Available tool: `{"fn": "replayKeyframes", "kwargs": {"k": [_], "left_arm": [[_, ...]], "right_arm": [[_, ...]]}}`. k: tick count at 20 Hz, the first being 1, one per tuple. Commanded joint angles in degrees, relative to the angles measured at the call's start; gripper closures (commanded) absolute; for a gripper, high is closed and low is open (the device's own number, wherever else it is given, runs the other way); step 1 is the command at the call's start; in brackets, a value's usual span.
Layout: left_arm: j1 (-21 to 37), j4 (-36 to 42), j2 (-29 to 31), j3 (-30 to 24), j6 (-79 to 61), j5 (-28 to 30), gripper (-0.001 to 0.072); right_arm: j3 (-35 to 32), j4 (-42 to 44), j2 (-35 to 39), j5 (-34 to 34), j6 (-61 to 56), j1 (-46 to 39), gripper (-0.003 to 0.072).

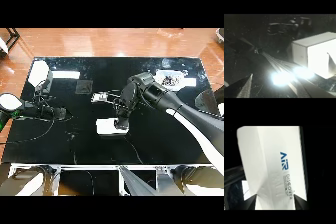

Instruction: Fold the box and place the chain.

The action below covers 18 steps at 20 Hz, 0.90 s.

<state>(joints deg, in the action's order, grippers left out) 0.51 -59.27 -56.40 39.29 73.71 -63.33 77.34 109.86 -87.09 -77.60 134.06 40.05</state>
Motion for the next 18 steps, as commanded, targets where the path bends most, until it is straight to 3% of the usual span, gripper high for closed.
{"fn": "replayKeyframes", "kwargs": {"k": [1,8,10,12,13,14,18], "left_arm": [[0.1,0.0,0.0,0.0,0.0,0.0,0.0079],[0.1,0.0,0.0,0.0,0.0,0.1,0.0079],[0.1,0.0,0.0,0.0,0.0,0.1,0.0079],[0.1,0.0,0.0,0.0,0.0,0.1,0.0078],[0.1,0.0,0.0,0.0,0.0,0.0,0.0078],[0.1,0.0,0.0,0.0,0.0,0.0,0.0079],[0.1,0.0,0.0,0.0,0.0,0.0,0.0078]], "right_arm": [[0.0,-3.3,0.0,0.5,-1.5,0.1,0.0128],[0.0,-7.0,-0.2,4.3,-1.8,2.9,0.0152],[0.0,-7.9,-0.1,3.7,-1.8,3.8,0.0385],[0.0,-7.9,-0.1,3.4,-1.8,4.0,0.0388],[0.0,-7.9,-0.1,3.1,-1.7,4.0,0.0531],[0.0,-7.9,-0.1,2.8,-1.8,4.0,0.0608],[0.2,-7.9,0.0,2.8,-1.9,4.0,0.0625]]}}
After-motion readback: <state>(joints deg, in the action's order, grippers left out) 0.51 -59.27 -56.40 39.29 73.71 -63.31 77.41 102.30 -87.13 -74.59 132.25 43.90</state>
